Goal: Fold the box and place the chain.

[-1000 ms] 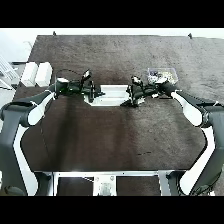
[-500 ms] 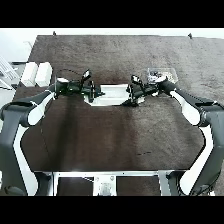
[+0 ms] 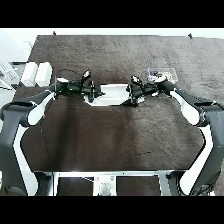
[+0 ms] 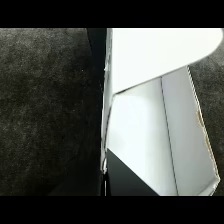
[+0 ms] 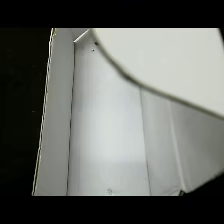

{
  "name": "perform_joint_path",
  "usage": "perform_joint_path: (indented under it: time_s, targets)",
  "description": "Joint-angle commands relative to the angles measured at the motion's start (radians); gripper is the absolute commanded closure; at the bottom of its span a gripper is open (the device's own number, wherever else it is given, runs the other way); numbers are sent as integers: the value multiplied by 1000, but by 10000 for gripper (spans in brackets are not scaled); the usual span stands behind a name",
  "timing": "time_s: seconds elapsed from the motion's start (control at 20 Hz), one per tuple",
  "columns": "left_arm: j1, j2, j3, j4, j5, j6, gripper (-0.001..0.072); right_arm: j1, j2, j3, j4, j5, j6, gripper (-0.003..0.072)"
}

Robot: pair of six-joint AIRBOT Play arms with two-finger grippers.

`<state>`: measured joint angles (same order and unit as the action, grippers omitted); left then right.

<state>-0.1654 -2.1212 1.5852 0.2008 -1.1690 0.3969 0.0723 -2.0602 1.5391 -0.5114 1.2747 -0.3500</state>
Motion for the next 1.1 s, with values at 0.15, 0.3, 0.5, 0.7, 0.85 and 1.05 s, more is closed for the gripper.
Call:
perform_joint_path:
  time_s: [0.15, 0.3, 0.5, 0.7, 0.85, 1.05]
  targets:
    - [1, 0, 0, 0, 0, 0, 688, 2, -2, 1, 7, -10, -3, 3]
    - [1, 0, 0, 0, 0, 0, 688, 2, -3, 1, 13, -10, -7, 3]
    - [1, 0, 0, 0, 0, 0, 688, 11, -4, 1, 15, -10, -29, 23]
    - [1, 0, 0, 0, -1, 1, 687, 12, -4, 3, 14, -10, -29, 23]
    - [1, 0, 0, 0, -1, 1, 688, 12, -4, 3, 14, -10, -29, 25]
    - [1, 0, 0, 0, -1, 0, 688, 12, -5, 3, 13, -10, -29, 31]
